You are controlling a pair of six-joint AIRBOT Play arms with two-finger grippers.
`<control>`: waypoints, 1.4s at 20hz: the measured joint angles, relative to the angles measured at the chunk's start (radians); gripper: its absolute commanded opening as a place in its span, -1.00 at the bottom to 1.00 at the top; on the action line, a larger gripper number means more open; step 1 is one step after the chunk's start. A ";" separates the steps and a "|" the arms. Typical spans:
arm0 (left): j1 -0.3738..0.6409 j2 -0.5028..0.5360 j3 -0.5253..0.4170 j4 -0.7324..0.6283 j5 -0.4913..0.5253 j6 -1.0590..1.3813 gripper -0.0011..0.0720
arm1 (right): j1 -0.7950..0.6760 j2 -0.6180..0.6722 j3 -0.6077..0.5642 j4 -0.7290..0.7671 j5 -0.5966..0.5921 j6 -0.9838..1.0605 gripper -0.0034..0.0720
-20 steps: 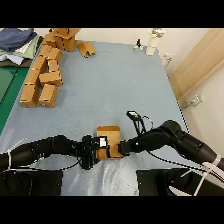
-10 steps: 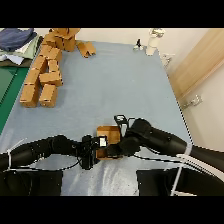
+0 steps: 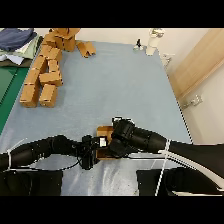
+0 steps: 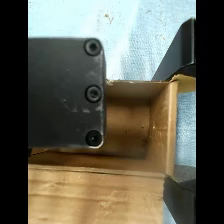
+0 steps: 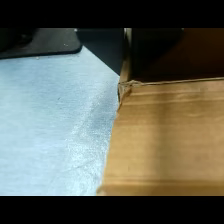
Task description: Fold the box.
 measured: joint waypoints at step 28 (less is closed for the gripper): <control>0.000 0.000 0.000 0.000 0.000 0.000 0.29 | -0.695 0.045 -0.027 0.457 0.179 -0.997 -0.91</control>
